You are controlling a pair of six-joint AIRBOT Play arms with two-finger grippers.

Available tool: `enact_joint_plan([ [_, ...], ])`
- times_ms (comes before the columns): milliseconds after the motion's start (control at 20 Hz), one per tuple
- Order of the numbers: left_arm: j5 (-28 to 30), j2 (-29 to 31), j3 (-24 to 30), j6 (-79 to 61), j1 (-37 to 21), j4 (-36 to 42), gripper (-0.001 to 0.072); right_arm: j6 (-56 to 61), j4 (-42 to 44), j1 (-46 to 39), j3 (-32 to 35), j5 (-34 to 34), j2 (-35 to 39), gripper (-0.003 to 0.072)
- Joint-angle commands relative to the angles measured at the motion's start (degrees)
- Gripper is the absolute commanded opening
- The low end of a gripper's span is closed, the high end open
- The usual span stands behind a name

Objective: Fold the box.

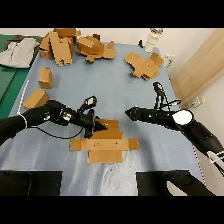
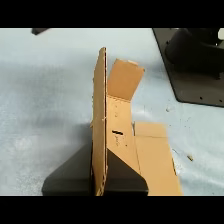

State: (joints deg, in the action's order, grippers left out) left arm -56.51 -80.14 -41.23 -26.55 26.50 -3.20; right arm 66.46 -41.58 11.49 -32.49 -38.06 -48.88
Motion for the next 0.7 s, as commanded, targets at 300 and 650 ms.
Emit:
enact_joint_plan([
  [300,15.87,1.55,-2.67,-10.45,0.61,7.17,0.0012,-0.07,-1.16,4.04,-0.02,2.14,-0.22,0.0261],
  [650,12.59,1.57,-1.18,-14.21,0.68,10.86,0.0012,-0.04,-1.14,4.70,-0.02,3.63,-0.22,0.0261],
])
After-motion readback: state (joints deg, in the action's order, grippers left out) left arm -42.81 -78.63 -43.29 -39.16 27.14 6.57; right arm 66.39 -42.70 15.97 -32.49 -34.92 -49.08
